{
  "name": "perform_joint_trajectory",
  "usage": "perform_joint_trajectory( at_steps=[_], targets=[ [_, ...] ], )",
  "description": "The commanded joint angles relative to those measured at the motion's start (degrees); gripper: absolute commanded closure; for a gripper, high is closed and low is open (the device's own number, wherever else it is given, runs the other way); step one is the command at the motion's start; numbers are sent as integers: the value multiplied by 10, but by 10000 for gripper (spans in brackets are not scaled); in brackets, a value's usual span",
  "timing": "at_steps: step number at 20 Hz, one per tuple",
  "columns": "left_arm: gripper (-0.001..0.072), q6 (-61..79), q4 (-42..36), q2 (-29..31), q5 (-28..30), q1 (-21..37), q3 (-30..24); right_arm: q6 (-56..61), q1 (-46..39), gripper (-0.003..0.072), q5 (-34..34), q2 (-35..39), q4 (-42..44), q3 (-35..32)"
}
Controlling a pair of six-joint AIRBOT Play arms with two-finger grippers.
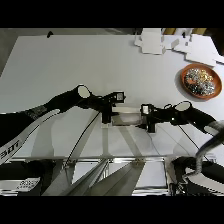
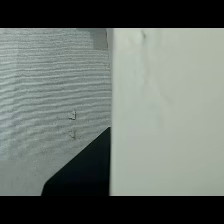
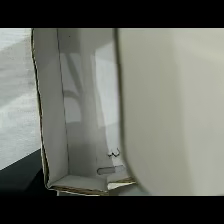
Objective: Fold the box and place the chain.
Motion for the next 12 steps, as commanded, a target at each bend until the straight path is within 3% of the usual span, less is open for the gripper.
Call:
perform_joint_trajectory(
  at_steps=[1, 2, 12],
  targets=[
    [700, 0, 0, 0, 1, 0, 0, -2, 3, 259, -8, -6, 3, 0],
    [700, 0, 0, 0, 1, 0, 0, -2, 3, 301, -8, -6, 3, 0],
    [700, 0, 0, 0, 1, 0, 0, -2, 3, 288, -7, -6, -14, 0]
  ],
)
